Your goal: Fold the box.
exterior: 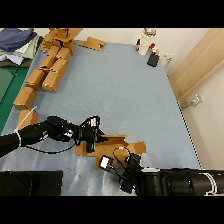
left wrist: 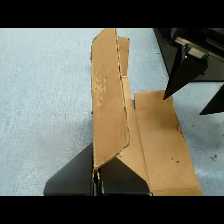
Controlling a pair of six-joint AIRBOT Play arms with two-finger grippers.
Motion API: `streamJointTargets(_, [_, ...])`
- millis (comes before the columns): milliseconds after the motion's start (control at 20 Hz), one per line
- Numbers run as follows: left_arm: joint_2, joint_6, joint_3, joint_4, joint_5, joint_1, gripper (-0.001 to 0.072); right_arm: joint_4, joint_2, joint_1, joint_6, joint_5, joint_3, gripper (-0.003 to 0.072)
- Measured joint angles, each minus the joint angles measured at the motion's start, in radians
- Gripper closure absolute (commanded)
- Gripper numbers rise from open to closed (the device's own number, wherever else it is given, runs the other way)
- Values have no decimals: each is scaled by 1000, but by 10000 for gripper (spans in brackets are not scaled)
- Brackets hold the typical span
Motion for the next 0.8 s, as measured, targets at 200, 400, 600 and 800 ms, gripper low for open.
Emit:
streamJointTargets(200, [0, 0, 0, 0, -1, 0, 697, -59, -41, 4, -13, 8, 0, 176])
streamJointTargets(400, [0, 0, 0, 0, -1, 0, 697, -94, -70, 4, -20, 22, 0, 176])
streamJointTargets(600, [0, 0, 0, 0, -1, 0, 697, -125, -94, 4, -20, 39, 0, 175])
streamJointTargets(800, [0, 0, 0, 0, -1, 0, 697, -172, -105, 5, -20, 55, 6, -30])
